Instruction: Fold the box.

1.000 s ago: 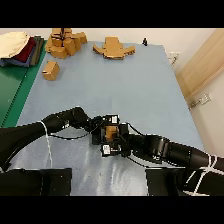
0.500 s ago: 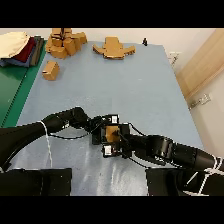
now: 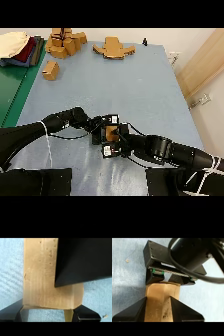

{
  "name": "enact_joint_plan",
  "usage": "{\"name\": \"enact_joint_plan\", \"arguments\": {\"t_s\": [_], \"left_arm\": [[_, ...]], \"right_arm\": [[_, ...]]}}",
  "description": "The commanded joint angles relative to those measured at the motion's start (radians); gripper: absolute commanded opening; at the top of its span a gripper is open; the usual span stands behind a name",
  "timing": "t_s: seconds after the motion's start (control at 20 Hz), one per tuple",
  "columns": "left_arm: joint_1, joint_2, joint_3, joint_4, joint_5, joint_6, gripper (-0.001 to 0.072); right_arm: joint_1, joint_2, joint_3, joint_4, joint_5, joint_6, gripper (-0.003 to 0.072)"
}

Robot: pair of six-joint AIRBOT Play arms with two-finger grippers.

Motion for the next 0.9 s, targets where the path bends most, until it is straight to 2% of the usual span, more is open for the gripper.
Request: {"name": "enact_joint_plan", "arguments": {"t_s": [0.0, 0.05, 0.5, 0.55, 0.7, 0.8, 0.85], "left_arm": [[0.0, 0.0, 0.0, 0.0, 0.0, 0.0, 0.0384], [0.0, 0.0, 0.0, 0.0, 0.0, 0.0, 0.0384], [0.0, 0.0, 0.0, 0.0, 0.0, 0.0, 0.0384], [0.0, 0.0, 0.0, 0.0, 0.0, 0.0, 0.0384], [0.0, 0.0, 0.0, 0.0, 0.0, 0.0, 0.0384], [0.0, 0.0, 0.0, 0.0, 0.0, 0.0, 0.0384], [0.0, 0.0, 0.0, 0.0, 0.0, 0.0, 0.0384]], "right_arm": [[-0.001, -0.011, 0.001, -0.006, 0.008, 0.007, 0.041], [-0.001, -0.011, 0.001, -0.01, 0.008, 0.007, 0.035], [-0.003, -0.003, 0.002, -0.018, 0.009, 0.01, 0.0329], [-0.003, -0.006, 0.001, -0.019, 0.009, 0.01, 0.0278], [-0.003, -0.014, 0.001, -0.022, 0.008, 0.01, 0.0289], [-0.003, -0.018, 0.001, -0.021, 0.008, 0.01, 0.0382], [-0.003, -0.02, 0.001, -0.022, 0.008, 0.01, 0.0383]]}}
